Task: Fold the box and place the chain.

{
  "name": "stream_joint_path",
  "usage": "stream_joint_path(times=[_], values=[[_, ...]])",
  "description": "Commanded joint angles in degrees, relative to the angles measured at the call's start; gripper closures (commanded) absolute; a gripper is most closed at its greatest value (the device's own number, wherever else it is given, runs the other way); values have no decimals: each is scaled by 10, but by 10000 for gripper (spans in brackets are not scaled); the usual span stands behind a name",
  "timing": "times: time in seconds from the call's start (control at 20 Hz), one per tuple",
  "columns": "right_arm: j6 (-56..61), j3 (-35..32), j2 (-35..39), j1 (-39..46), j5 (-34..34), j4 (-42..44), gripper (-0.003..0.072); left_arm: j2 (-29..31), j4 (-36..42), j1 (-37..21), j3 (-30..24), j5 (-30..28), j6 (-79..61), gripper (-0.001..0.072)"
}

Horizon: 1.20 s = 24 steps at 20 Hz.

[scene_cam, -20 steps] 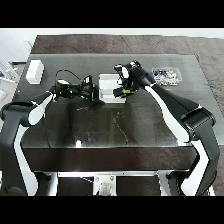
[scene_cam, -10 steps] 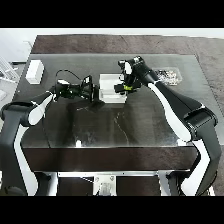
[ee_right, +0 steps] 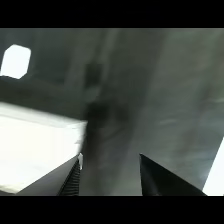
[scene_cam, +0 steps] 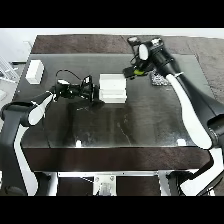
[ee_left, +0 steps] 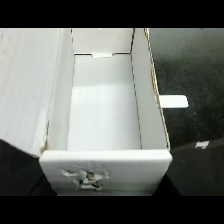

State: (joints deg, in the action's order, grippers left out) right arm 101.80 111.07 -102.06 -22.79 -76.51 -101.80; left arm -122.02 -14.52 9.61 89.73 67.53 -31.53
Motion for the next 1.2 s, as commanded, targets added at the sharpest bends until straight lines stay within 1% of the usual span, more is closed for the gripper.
stream_joint_path(times=[0.0,0.1,0.2,0.35,0.45,0.55,0.75,0.9,0.95,1.0,1.15], values=[[-56,1,29,56,17,-62,236,0,0,0,0,0,0,226],[-66,1,30,111,21,-45,236,0,0,0,0,0,0,226],[-102,-2,29,169,33,14,237,0,0,0,0,0,0,226],[-213,-2,13,245,60,123,239,0,0,0,0,0,0,226],[-298,-2,-6,279,64,179,238,0,0,0,0,0,0,226],[-359,-2,-30,296,65,213,238,0,0,0,0,0,0,226],[-415,-2,-81,304,71,214,237,0,0,0,0,0,0,226],[-425,-2,-100,304,109,215,235,0,0,0,0,0,0,226],[-426,-2,-103,304,116,218,172,0,0,0,0,0,0,226],[-436,-2,-106,304,118,224,158,0,0,0,0,0,0,226],[-440,-2,-115,304,131,223,158,0,0,0,0,0,0,226]])
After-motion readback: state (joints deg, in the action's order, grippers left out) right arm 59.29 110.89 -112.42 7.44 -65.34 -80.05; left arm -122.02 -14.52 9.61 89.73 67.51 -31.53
